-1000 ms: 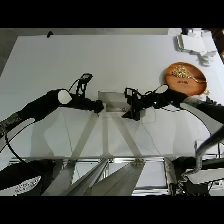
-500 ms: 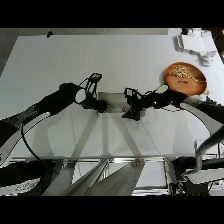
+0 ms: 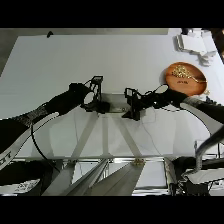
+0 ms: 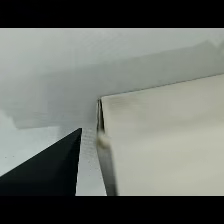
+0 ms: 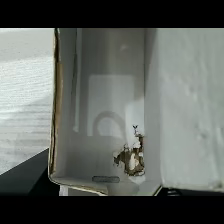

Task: Fold the box and place the chain.

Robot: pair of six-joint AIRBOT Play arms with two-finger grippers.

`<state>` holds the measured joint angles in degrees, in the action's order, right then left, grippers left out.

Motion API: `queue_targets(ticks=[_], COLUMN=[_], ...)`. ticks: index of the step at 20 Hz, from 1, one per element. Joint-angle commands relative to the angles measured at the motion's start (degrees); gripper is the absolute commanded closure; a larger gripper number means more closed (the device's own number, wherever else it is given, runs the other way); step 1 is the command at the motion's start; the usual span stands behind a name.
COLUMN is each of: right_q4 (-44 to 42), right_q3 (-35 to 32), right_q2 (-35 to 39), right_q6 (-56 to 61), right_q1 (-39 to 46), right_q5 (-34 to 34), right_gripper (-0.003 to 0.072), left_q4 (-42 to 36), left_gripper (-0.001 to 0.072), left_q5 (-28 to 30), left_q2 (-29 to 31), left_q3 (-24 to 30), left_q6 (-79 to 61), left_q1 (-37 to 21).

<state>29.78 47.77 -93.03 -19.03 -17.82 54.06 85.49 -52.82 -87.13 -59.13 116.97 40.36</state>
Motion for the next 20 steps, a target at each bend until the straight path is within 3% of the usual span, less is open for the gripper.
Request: queue_targets(ticks=[1, 4, 5, 10, 11, 14, 15, 20], right_q4=[-0.1, -0.1, -0.1, -0.1, -0.1, -0.1, -0.1, -0.1], right_q3=[0.1, 0.1, 0.1, 0.1, 0.1, 0.1, 0.1, 0.1], right_q2=[0.1, 0.1, 0.0, 0.1, 0.1, 0.0, 0.0, 0.0], right_q6=[0.1, 0.1, 0.1, 0.1, 0.1, 0.1, 0.1, 0.1], right_q1=[0.0, 0.0, 0.0, 0.0, 0.0, 0.0, 0.0, 0.0], right_q5=[0.0, 0.0, 0.0, 0.2, 0.2, 0.2, 0.2, 0.2], right_gripper=[0.0231, 0.0231, 0.0231, 0.0231, 0.0231, 0.0231, 0.0231, 0.0231], left_q4=[0.7, 0.5, 0.5, -0.4, -0.8, -2.3, -2.8, -8.7], left_gripper=[0.0351, 0.0665, 0.0699, 0.0688, 0.0657, 0.0394, 0.0361, 0.035], left_q5=[0.6, 0.7, 0.8, 1.8, 2.0, 1.6, 1.2, -9.3], left_q2=[-1.3, -1.4, -1.4, -0.8, -0.1, 3.6, 5.0, 11.3], left_q3=[-0.2, -0.2, -0.2, -0.2, -0.2, -0.2, -0.2, -0.2], left_q6=[2.8, 2.8, 2.7, 1.3, 0.7, -5.8, -7.1, -16.6], left_q1=[1.3, 1.4, 1.4, 0.9, 0.6, -0.6, -1.3, -6.9])
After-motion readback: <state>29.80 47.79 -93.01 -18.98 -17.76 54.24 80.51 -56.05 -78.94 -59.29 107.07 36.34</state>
